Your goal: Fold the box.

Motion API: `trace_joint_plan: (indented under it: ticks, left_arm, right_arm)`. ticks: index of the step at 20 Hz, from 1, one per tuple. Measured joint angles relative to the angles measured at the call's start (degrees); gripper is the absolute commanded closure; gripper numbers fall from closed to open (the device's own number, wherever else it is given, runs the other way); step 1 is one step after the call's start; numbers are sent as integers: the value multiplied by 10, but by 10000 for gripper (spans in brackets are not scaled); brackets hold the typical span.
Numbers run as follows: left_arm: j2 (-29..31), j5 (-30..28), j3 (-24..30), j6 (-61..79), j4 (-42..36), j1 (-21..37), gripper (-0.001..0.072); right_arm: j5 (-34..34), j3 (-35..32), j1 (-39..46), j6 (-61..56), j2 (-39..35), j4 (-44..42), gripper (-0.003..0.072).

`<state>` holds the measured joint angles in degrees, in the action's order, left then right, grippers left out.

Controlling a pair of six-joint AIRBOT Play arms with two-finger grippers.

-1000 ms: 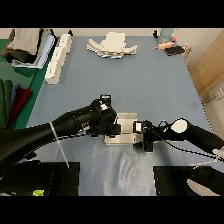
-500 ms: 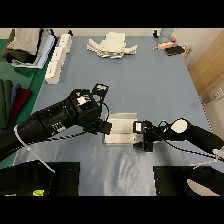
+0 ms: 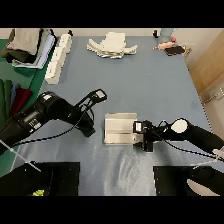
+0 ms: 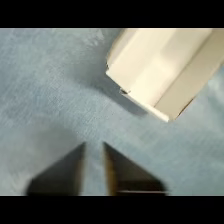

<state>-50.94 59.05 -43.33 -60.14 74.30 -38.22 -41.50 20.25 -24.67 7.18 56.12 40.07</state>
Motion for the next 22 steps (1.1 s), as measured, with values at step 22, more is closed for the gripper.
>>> trace_joint_plan:
  ticks: [22]
  left_arm:
    - [-151,-176,168,722,-450,54,9]
  right_arm:
    - [0,0,0,0,0,0,87]
